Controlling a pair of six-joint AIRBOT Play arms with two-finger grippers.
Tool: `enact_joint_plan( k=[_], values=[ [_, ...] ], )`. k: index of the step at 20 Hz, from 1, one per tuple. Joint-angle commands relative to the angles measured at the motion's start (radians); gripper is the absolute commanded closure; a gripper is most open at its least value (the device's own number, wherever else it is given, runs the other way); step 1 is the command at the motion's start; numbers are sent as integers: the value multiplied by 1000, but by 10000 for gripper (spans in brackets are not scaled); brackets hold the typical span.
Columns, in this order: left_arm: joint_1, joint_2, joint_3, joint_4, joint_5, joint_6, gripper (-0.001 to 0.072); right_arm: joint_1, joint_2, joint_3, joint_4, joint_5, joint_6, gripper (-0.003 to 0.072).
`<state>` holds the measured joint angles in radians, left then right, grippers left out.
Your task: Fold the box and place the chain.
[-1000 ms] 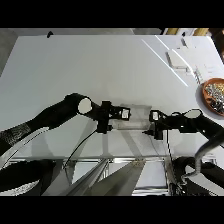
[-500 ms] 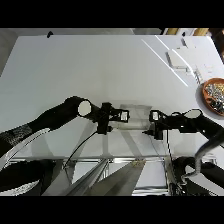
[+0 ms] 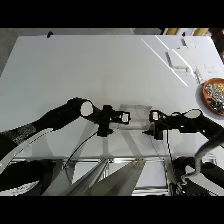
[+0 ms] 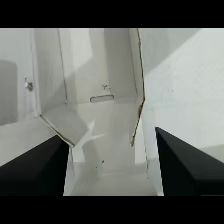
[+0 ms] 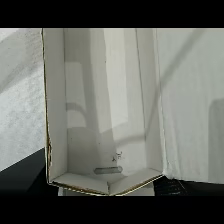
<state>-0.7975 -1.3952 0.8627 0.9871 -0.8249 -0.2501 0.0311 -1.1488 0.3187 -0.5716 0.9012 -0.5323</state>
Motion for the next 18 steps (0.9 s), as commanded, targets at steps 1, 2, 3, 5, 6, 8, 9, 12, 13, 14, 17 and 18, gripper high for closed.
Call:
enact_joint_plan(
  k=[1, 2, 3, 5, 6, 8, 9, 12, 13, 14, 17, 18],
  values=[
    [-10, -12, 0, -18, 32, 0, 155, 0, 0, 0, 0, 0, 0, 273],
    [-10, -12, 0, -18, 45, 0, 175, 0, 0, 0, 0, 0, 0, 273],
    [-10, -12, 0, -18, 51, 0, 271, 0, 0, 0, 0, 0, 0, 273],
    [-10, -12, 0, -18, 53, 3, 319, 0, 0, 0, 0, 0, 0, 273],
    [-10, -12, 0, -18, 55, 3, 342, 0, 0, 0, 0, 0, 0, 273],
    [-10, -12, 0, -18, 55, 22, 397, 0, 0, 0, 0, 0, 0, 273],
    [-11, -12, 0, -18, 55, 27, 399, 0, 0, 0, 0, 0, 0, 273],
    [-18, -12, 0, -18, 58, 30, 470, 0, 0, 0, 0, 0, 0, 273],
    [-19, -11, 0, -16, 55, 29, 515, 0, 0, 0, 0, 0, 0, 273],
    [-19, -10, 0, -8, 49, 23, 516, 0, 0, 0, 0, 0, 0, 273],
    [-19, 18, 0, 54, 36, -57, 500, 0, 0, 0, 0, 0, 0, 273],
    [-19, 29, 0, 75, 39, -82, 498, 0, 0, 0, 0, 0, 0, 273]
  ],
)
